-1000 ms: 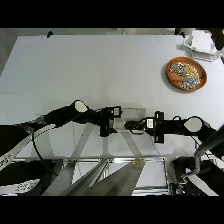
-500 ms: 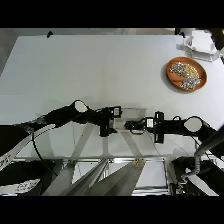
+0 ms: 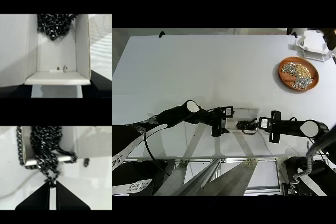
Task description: Fold the box and place the chain.
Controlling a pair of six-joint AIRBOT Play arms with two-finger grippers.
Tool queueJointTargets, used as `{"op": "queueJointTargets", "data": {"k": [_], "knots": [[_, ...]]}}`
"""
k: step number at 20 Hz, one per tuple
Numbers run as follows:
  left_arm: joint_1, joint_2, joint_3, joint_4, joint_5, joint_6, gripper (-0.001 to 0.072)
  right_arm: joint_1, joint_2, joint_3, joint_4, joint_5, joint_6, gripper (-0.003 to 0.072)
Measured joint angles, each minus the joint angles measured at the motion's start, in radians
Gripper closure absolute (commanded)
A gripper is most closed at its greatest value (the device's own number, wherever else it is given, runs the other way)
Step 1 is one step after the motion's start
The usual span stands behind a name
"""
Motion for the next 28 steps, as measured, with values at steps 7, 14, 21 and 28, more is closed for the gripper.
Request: {"op": "queueJointTargets", "data": {"k": [7,14,21,28], "knots": [[0.000,0.000,0.000,0.000,0.000,0.000,0.0275,0.000,0.335,0.003,-0.044,0.047,0.118,0.0666],[0.000,0.000,0.000,0.000,0.000,0.000,0.0275,0.000,0.449,0.009,0.304,0.010,0.035,0.0666],[0.000,0.000,0.000,0.000,0.000,0.000,0.0275,0.000,0.326,0.010,0.529,0.028,-0.088,0.0664],[0.000,0.000,0.000,0.000,0.000,0.000,0.0275,0.000,0.003,0.010,0.579,0.047,-0.195,0.0540]]}}
